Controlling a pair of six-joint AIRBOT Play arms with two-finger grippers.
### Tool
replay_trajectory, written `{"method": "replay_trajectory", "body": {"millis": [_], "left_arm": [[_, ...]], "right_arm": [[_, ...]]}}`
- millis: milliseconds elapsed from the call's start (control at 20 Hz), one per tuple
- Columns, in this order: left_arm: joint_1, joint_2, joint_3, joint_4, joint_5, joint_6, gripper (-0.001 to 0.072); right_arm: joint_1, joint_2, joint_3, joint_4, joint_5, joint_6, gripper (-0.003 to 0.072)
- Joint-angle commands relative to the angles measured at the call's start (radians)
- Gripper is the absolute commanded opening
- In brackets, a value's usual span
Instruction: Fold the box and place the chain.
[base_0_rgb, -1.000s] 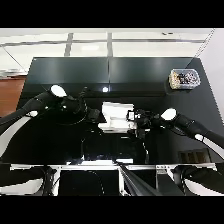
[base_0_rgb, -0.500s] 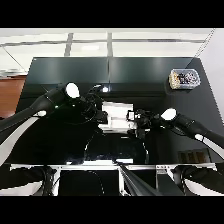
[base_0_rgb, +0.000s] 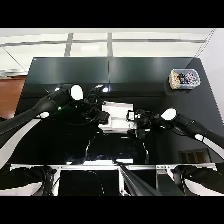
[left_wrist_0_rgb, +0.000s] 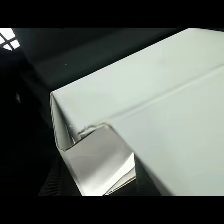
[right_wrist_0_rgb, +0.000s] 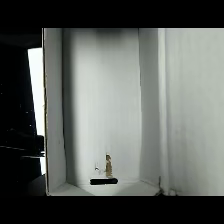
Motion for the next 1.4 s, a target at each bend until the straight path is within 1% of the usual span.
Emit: {"method": "replay_trajectory", "body": {"millis": [0,250,500,700,900,950,1000,1150,1250,1350], "left_arm": [[-0.012,0.0,0.001,0.004,0.005,-0.024,0.0485],[-0.039,0.001,0.001,-0.005,0.031,-0.043,0.0485],[-0.04,0.0,0.001,-0.004,0.031,-0.072,0.0481],[-0.076,0.0,0.001,0.099,0.038,-0.177,0.0481],[-0.124,0.0,0.001,0.179,0.082,-0.259,0.0477],[-0.134,0.0,0.001,0.214,0.084,-0.287,0.0403],[-0.143,0.0,0.001,0.249,0.081,-0.316,0.0383],[-0.16,0.0,0.001,0.326,0.076,-0.384,0.0383],[-0.163,0.0,0.001,0.334,0.075,-0.386,0.0384],[-0.163,-0.01,0.004,0.355,0.049,-0.421,0.0383]], "right_arm": [[0.0,0.0,0.0,0.0,0.0,0.0,0.0083],[0.0,0.0,0.0,0.0,0.0,0.0,0.0083],[0.0,0.0,0.0,0.0,0.0,0.0,0.0083],[0.0,0.0,0.0,0.0,0.0,0.0,0.0083],[0.0,0.0,0.0,0.0,0.0,0.0,0.0083],[0.0,0.0,0.0,0.0,0.0,0.0,0.0083],[0.0,0.0,0.0,0.0,0.0,0.0,0.0083],[0.0,0.0,0.0,0.0,0.0,0.0,0.0083],[0.0,0.0,0.0,0.0,0.0,0.0,0.0083],[0.0,0.0,0.0,0.0,0.0,0.0,0.0083]]}}
